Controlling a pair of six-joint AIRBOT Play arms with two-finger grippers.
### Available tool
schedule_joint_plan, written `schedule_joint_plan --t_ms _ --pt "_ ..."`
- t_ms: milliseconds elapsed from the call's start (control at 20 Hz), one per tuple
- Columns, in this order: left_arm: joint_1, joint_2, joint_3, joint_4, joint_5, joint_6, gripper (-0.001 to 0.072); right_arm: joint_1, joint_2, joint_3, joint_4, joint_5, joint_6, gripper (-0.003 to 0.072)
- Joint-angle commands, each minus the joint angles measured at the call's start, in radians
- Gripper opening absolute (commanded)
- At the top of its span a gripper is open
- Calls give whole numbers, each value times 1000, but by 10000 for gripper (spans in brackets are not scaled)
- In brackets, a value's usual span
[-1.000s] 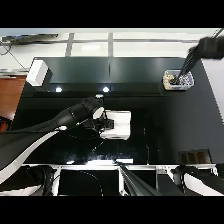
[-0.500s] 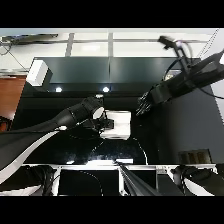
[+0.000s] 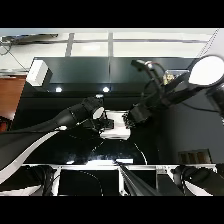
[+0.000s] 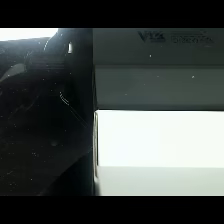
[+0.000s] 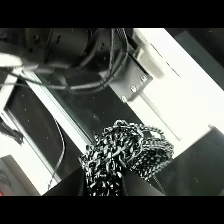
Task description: Fold the box and place the chain.
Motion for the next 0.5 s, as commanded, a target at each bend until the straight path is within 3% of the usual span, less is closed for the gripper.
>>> schedule_joint_plan --t_ms 0,250,450 --pt "0 -1 0 0 0 0 27 58 -10 -119 29 -202 8 10" --pt "0 -1 0 0 0 0 26 62 -33 -259 -26 -328 41 11" --pt "0 -1 0 0 0 0 26 71 -33 -292 -19 -386 41 13"
